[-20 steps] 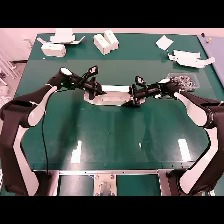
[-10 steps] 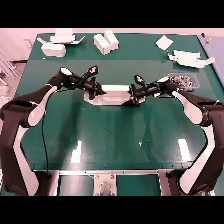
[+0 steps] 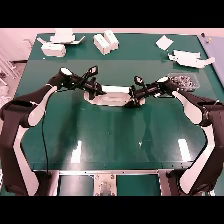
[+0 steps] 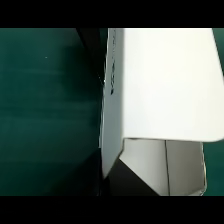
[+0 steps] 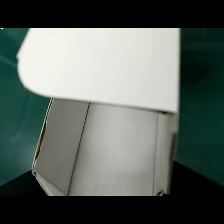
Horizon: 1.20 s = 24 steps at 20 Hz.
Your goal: Fold the box and place the chain.
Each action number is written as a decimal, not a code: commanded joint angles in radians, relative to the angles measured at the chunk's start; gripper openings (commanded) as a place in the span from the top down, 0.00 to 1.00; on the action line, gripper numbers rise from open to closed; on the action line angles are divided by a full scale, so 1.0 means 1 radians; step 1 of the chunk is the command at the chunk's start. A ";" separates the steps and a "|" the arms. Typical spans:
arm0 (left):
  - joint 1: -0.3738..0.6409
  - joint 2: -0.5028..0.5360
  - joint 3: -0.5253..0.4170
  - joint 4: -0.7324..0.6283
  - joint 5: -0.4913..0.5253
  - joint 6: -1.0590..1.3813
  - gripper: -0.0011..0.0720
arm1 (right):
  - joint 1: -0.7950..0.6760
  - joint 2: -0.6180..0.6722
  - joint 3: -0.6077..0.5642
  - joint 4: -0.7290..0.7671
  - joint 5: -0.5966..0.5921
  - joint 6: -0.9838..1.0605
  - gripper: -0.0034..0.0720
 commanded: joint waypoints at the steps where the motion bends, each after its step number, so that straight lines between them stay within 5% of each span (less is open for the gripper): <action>1: 0.000 0.000 0.001 -0.013 0.002 -0.001 0.95 | 0.000 0.000 0.016 -0.003 -0.027 0.003 0.06; 15: 0.000 0.000 0.001 -0.013 0.002 0.000 0.95 | 0.000 -0.015 0.046 -0.025 -0.013 0.006 0.07; 20: 0.000 0.000 0.001 -0.013 0.002 0.000 0.95 | 0.000 -0.015 0.046 -0.027 -0.006 0.006 0.23; 24: 0.000 0.000 0.001 -0.013 0.002 0.000 0.95 | 0.000 -0.015 0.046 -0.026 -0.006 0.002 0.23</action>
